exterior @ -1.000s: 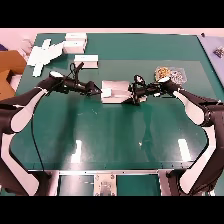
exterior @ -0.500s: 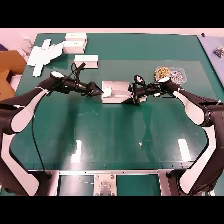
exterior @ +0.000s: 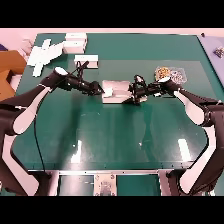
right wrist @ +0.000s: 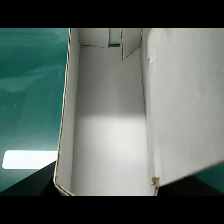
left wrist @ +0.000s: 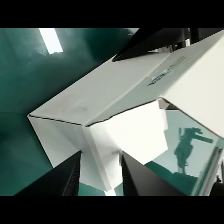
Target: Fold the box and place the chain.
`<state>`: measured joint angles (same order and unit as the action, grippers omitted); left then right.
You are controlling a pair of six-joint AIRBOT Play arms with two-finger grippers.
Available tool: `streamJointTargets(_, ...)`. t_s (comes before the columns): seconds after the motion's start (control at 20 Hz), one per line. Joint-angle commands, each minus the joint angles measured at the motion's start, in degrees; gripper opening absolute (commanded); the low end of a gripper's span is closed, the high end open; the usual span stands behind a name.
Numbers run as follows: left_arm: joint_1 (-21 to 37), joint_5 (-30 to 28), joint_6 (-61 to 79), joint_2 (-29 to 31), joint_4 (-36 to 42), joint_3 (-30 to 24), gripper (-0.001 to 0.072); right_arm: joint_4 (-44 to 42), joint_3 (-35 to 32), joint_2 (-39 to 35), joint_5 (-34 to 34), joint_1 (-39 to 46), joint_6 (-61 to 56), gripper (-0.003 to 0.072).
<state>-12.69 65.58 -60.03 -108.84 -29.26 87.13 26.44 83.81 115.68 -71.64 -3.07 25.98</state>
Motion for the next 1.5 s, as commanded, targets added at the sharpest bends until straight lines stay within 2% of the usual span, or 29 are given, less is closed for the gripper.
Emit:
streamJointTargets(0.0, -1.3, -1.2, -3.0, 0.0, -3.8, 1.9, 0.0309, -0.1, 0.0, 0.0, 0.0, 0.0, 0.0, 0.0481)
streamJointTargets(0.4, -3.6, -1.6, -7.5, 0.0, -9.7, 4.8, 0.0309, -0.1, 0.0, 0.0, 0.0, 0.0, 0.0, 0.0481)
streamJointTargets(1.0, -9.1, -1.5, -18.1, 0.2, -25.2, 10.0, 0.0309, -0.1, 0.0, 0.0, 0.0, 0.0, 0.0, 0.0481)
streamJointTargets(1.45, -10.4, -1.5, -25.6, 0.2, -29.5, 12.3, 0.0309, -0.1, 0.0, 0.0, 0.0, 0.0, 0.0, 0.0481)
